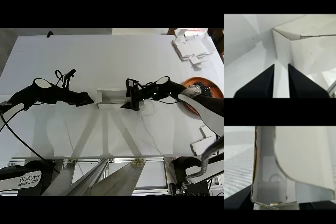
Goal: Fold the box and place the chain.
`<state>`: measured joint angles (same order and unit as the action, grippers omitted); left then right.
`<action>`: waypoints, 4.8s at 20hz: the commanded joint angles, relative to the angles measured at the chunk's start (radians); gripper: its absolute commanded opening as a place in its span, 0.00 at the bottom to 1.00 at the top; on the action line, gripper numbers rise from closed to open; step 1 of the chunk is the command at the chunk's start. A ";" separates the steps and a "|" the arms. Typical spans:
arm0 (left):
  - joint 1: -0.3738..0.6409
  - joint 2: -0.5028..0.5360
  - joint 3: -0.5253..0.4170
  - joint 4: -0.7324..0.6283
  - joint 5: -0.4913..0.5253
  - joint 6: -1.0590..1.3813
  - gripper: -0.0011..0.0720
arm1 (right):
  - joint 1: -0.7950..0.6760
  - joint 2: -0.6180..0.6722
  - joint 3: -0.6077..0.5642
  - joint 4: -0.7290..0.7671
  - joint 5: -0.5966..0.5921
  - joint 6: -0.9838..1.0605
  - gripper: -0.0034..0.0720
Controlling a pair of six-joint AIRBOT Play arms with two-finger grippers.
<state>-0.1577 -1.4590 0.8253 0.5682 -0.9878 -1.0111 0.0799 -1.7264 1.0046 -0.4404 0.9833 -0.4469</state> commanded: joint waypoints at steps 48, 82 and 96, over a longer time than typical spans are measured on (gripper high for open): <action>-0.118 0.003 0.001 0.035 0.242 0.146 0.53 | 0.000 0.000 0.001 0.000 0.000 0.000 0.61; -0.089 0.035 0.001 0.014 0.179 0.157 0.72 | 0.000 0.000 0.001 0.000 0.000 0.000 0.61; -0.134 0.008 0.001 -0.018 0.244 0.203 0.97 | 0.000 0.000 0.001 0.000 0.000 0.000 0.61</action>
<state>-0.2749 -1.4353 0.8257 0.5537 -0.7963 -0.8207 0.0799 -1.7264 1.0046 -0.4408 0.9833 -0.4469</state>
